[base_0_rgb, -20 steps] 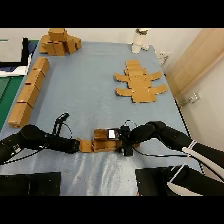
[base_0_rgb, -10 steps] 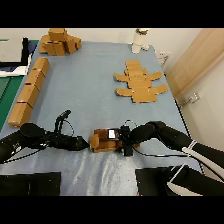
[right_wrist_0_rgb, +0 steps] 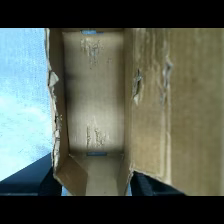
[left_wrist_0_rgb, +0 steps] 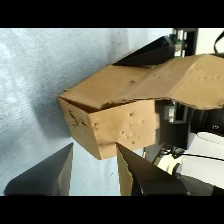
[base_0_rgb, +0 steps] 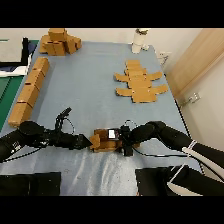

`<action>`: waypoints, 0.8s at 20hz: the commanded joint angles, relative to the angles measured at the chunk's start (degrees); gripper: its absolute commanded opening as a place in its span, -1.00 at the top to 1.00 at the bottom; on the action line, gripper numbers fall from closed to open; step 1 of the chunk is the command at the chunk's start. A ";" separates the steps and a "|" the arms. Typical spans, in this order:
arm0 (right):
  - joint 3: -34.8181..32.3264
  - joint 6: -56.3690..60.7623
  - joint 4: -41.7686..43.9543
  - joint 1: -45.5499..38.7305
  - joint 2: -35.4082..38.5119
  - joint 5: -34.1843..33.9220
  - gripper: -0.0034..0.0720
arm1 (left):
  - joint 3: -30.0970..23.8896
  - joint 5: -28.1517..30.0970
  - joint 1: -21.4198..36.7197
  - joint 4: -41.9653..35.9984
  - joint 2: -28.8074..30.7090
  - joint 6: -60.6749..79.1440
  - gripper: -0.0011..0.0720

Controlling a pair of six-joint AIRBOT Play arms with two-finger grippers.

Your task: Fold the box.

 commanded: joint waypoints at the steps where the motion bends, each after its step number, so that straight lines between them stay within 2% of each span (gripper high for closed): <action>1: 0.00 0.00 0.00 0.00 -0.02 0.02 -0.44 | 0.07 0.87 0.00 -0.76 -0.02 0.96 -0.21; 8: 0.02 0.00 0.00 0.00 -0.02 0.02 -0.44 | 0.35 2.84 -0.15 -1.42 -0.02 -3.02 -0.21; 10: 0.02 0.00 0.00 0.00 -0.02 0.02 -0.44 | 2.01 5.25 -2.93 1.73 -0.02 -7.78 -0.21; 13: 0.02 0.00 0.00 0.00 -0.02 0.02 -0.44 | 6.51 10.40 -11.04 17.81 -0.04 -24.76 -0.21; 16: 0.02 0.00 0.00 0.00 -0.02 0.02 -0.43 | 9.75 11.74 -16.61 33.77 -0.04 -44.68 -0.21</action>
